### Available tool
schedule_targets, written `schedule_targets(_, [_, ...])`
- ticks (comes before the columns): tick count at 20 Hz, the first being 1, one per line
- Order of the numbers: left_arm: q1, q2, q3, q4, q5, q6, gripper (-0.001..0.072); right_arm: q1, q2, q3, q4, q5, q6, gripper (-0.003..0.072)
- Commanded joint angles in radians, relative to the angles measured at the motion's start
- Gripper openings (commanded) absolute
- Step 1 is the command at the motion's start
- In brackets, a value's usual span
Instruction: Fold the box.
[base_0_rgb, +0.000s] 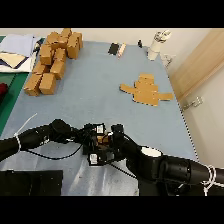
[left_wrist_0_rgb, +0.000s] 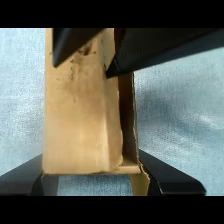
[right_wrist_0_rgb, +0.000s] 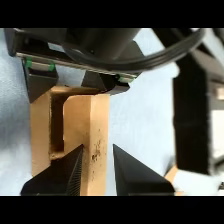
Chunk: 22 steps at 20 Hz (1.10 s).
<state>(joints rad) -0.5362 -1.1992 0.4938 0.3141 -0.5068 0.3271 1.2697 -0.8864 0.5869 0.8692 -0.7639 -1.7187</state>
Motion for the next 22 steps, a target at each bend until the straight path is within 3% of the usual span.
schedule_targets(1, [0.000,0.000,0.001,0.000,0.000,0.000,0.0527,0.001,-0.012,0.000,0.065,0.018,0.001,0.0276])
schedule_targets(10, [0.000,0.000,0.001,0.000,0.000,0.000,0.0527,0.002,-0.020,0.000,0.235,0.020,-0.011,0.0276])
schedule_targets(13, [0.000,0.000,0.001,0.000,0.000,0.000,0.0527,0.002,0.000,0.009,0.217,0.002,-0.009,0.0283])
schedule_targets(15, [0.000,0.000,0.001,0.000,0.000,0.000,0.0528,0.002,0.043,0.048,0.211,-0.056,0.021,0.0283])
schedule_targets(17, [0.000,0.000,0.001,0.000,0.000,0.000,0.0528,0.002,0.116,0.088,0.219,-0.174,0.213,0.0282])
schedule_targets(18, [0.000,0.000,0.001,0.000,0.000,0.000,0.0527,0.002,0.161,0.086,0.256,-0.208,0.336,0.0246])
schedule_targets(19, [0.000,0.000,0.001,0.000,0.000,0.000,0.0527,-0.005,0.211,0.073,0.330,-0.214,0.461,0.0047])
schedule_targets(20, [0.000,0.000,0.001,0.000,0.000,0.000,0.0527,-0.019,0.266,0.040,0.414,-0.195,0.601,0.0002])
schedule_targets(22, [0.000,0.000,0.001,0.000,0.000,0.000,0.0527,-0.042,0.360,-0.069,0.550,-0.093,0.864,0.0002])
